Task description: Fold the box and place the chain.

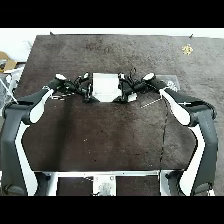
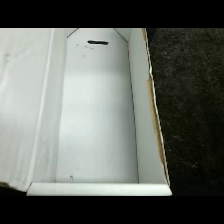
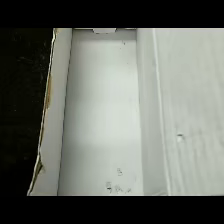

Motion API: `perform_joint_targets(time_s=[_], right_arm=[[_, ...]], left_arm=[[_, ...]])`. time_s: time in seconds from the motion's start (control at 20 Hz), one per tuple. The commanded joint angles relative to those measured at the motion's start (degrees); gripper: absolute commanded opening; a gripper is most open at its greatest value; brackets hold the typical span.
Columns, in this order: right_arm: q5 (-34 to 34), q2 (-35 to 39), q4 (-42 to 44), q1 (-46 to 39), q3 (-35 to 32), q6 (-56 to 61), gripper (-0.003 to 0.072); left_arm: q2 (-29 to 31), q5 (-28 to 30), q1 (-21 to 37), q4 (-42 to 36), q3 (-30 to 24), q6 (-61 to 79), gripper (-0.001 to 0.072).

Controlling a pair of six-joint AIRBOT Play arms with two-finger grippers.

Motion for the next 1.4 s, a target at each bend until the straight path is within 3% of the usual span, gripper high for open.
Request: perform_joint_targets(time_s=[0.0,0.5,0.65,0.7,0.75,0.8,0.9,1.0,1.2,1.35], right_arm=[[0.1,1.0,-4.1,-0.1,0.0,0.3,0.0682],[2.9,11.8,-25.6,-2.1,0.0,16.5,0.0681],[3.2,16.5,-24.3,-2.1,0.0,22.3,0.0670],[3.1,17.4,-21.2,-2.1,0.0,23.2,0.0491],[2.9,18.0,-16.8,-2.1,0.0,23.2,0.0133],[1.9,18.0,-10.9,-2.1,0.0,23.2,0.0010],[-1.9,17.3,-1.3,-1.5,-0.1,22.9,0.0004],[-7.8,16.1,2.6,-0.2,-0.1,21.6,0.0004],[-18.4,11.5,2.4,0.9,-0.1,19.4,0.0005],[-18.9,7.9,2.4,0.0,-0.1,18.0,0.0004]], left_arm=[[0.0,0.3,0.0,0.0,0.0,0.0,0.0344],[0.0,0.3,0.0,0.0,0.0,0.0,0.0344],[0.0,0.3,0.0,0.0,0.0,0.0,0.0344],[0.0,0.3,0.0,0.0,0.0,0.0,0.0344],[0.0,0.3,0.0,0.0,0.0,0.0,0.0343],[0.0,0.4,0.0,0.0,0.0,0.0,0.0343],[0.0,0.4,0.0,0.0,0.0,0.0,0.0343],[0.0,0.4,0.0,0.0,0.0,0.0,0.0344],[0.0,0.4,0.0,0.0,0.0,0.0,0.0343],[0.0,0.4,0.0,0.0,0.0,0.0,0.0344]])
